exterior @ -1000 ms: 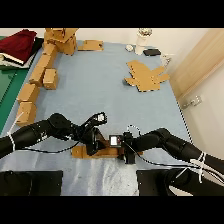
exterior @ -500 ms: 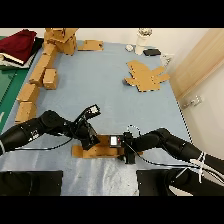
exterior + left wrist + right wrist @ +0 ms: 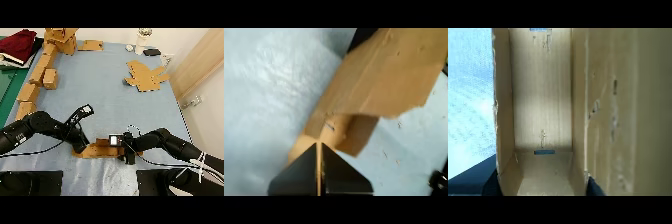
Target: Fold the box.
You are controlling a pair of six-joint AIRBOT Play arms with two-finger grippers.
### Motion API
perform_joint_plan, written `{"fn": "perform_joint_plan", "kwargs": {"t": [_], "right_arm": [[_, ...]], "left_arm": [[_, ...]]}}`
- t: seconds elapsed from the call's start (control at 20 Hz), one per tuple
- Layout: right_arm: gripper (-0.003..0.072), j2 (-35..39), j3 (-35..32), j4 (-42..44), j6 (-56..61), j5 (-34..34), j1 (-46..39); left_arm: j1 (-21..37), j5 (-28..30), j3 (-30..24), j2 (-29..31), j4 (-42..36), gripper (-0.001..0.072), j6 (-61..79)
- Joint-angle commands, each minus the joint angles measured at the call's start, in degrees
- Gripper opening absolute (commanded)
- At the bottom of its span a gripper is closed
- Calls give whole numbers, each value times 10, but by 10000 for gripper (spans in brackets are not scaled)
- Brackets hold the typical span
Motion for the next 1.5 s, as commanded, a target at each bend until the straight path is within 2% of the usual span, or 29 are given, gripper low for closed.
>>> {"fn": "perform_joint_plan", "kwargs": {"t": [0.0,0.05,0.15,0.45,0.55,0.75,0.95,1.15,1.45], "right_arm": [[575,0,0,0,0,1,0],[571,0,0,0,0,0,0],[465,0,0,-2,0,0,0],[464,0,0,-2,0,0,0],[465,0,0,-2,0,0,0],[465,1,0,-1,0,0,0],[465,1,0,-2,0,0,0],[465,1,0,-2,0,0,0],[465,1,0,-2,0,0,0]], "left_arm": [[0,-152,0,17,38,11,-178],[-4,-190,0,17,22,11,-225],[-25,-216,0,18,-32,12,-254],[-68,-142,0,17,-135,12,-253],[-68,-99,0,16,-168,12,-253],[-68,77,0,11,-251,11,-229],[-68,165,0,-27,-271,11,-222],[-68,215,0,-82,-297,11,-196],[-67,227,0,-133,-265,10,-197]]}}
